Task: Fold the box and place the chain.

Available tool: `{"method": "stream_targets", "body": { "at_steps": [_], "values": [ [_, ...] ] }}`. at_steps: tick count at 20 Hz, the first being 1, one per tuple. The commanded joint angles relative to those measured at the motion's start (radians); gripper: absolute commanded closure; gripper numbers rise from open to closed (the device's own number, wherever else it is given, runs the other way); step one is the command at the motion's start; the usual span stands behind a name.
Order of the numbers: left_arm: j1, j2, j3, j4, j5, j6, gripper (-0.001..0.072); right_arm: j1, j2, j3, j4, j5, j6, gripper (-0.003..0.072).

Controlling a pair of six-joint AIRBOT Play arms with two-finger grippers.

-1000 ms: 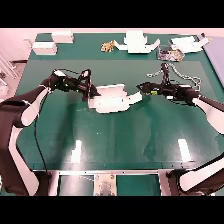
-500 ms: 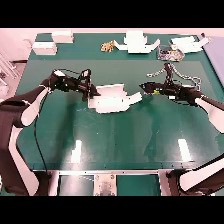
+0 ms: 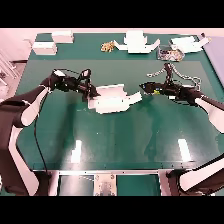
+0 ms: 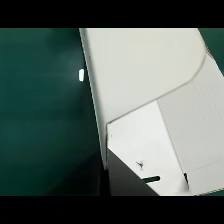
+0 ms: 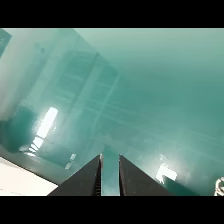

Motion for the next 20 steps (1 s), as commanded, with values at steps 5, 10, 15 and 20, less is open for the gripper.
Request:
{"method": "stream_targets", "body": {
  "at_steps": [5, 10, 15, 20],
  "values": [
    [0.0, 0.0, 0.054, 0.026, -0.04, -0.042, 0.0695, 0.012, 0.0, 0.0, -0.001, 0.0, 0.0, 0.0536],
    [0.0, 0.0, 0.054, 0.038, -0.041, -0.041, 0.0695, 0.022, 0.0, 0.0, 0.0, 0.0, 0.0, 0.0536],
    [0.0, -0.002, 0.053, 0.046, -0.047, -0.02, 0.0694, 0.022, 0.0, 0.001, 0.0, 0.0, 0.0, 0.0536],
    [-0.002, -0.003, 0.053, 0.046, -0.032, -0.015, 0.0691, 0.022, 0.0, 0.001, 0.0, 0.0, 0.0, 0.0536]
  ]
}}
